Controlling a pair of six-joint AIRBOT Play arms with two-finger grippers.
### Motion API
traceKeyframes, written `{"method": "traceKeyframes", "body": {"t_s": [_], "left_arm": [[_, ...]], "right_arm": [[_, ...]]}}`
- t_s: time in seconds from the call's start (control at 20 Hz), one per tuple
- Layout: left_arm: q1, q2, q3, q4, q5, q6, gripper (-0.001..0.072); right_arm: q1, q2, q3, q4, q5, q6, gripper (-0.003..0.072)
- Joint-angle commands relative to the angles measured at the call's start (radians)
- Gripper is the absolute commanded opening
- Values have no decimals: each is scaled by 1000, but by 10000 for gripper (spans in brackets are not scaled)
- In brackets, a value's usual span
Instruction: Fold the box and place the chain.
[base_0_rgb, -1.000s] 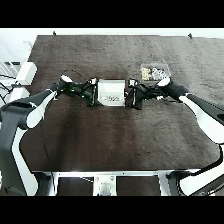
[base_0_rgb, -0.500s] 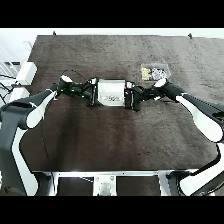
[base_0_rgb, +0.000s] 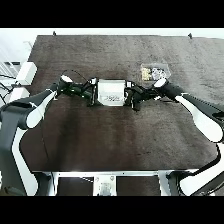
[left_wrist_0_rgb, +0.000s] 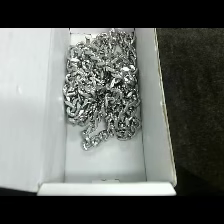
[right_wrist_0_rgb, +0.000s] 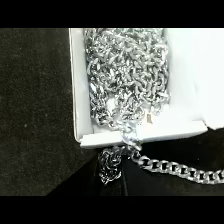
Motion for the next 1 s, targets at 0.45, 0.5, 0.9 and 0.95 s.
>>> {"method": "traceKeyframes", "body": {"t_s": [0.45, 0.5, 0.9, 0.95], "left_arm": [[1, 0, 0, 0, 0, 0, 624], [1, 0, 0, 0, 0, 0, 624], [1, 0, 0, 0, 0, 0, 624], [1, 0, 0, 0, 0, 0, 624]], "right_arm": [[-9, 325, 4, 92, 64, 77, 8], [-3, 333, 7, 117, 60, 75, 8], [134, 332, 25, 128, -138, 76, 6], [145, 329, 25, 128, -150, 76, 6]]}}
